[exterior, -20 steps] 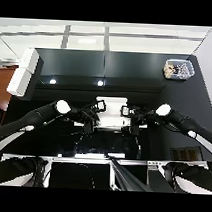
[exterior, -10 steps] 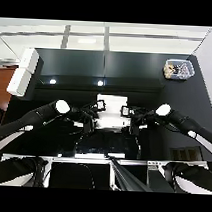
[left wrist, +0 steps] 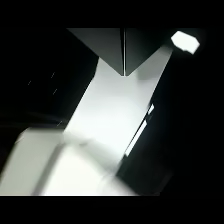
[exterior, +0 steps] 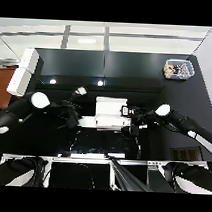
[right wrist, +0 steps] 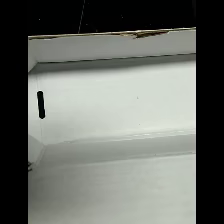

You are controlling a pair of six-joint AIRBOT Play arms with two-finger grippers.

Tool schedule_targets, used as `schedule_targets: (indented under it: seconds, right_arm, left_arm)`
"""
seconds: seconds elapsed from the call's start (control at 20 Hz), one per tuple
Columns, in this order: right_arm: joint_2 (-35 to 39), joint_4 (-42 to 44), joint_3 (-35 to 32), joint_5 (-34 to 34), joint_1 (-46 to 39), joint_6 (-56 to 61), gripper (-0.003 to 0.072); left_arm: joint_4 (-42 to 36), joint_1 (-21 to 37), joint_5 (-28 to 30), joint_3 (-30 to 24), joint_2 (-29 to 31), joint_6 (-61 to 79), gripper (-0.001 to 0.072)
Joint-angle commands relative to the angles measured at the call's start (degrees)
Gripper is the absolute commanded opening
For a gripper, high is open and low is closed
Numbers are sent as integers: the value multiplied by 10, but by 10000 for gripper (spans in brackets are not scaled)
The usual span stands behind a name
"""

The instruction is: Fold the box and place the chain.

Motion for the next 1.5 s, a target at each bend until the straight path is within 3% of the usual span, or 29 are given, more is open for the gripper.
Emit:
schedule_targets:
  seconds: [0.0, 0.1, 0.25, 0.4, 0.65, 0.85, 1.0, 1.05, 1.1, 1.15, 1.45]
  right_arm:
    - [0, 0, 1, 0, 0, -1, 228]
    - [0, 0, 1, 0, 0, -1, 228]
    - [0, 0, 1, 1, 0, -1, 228]
    - [0, 0, 1, 0, 0, -1, 228]
    - [0, 0, 1, 1, 0, -1, 228]
    - [0, 0, 1, 0, 0, -1, 228]
    - [0, 0, 1, 0, 0, -1, 228]
    - [0, 0, 1, 1, 0, -1, 228]
    - [0, 0, 1, 1, 0, -1, 228]
    - [0, 0, 1, 1, 0, -1, 228]
    - [0, 0, 1, 0, 0, -1, 228]
  left_arm:
    - [156, 108, -69, -15, 37, -313, 24]
    - [63, 177, -75, -46, 23, -374, 27]
    - [-196, 267, -123, -92, -42, -237, 25]
    - [-328, 263, -118, -110, -103, -151, 25]
    - [-357, 171, -34, -103, -153, -122, 25]
    - [-354, 126, -113, -68, -158, -7, 25]
    - [-356, 106, -103, -43, -158, -18, 44]
    - [-358, 101, -104, -37, -158, -19, 209]
    - [-359, 96, -105, -30, -158, -32, 487]
    - [-359, 93, -105, -24, -158, -51, 631]
    - [-335, 40, -79, 3, -158, -126, 627]
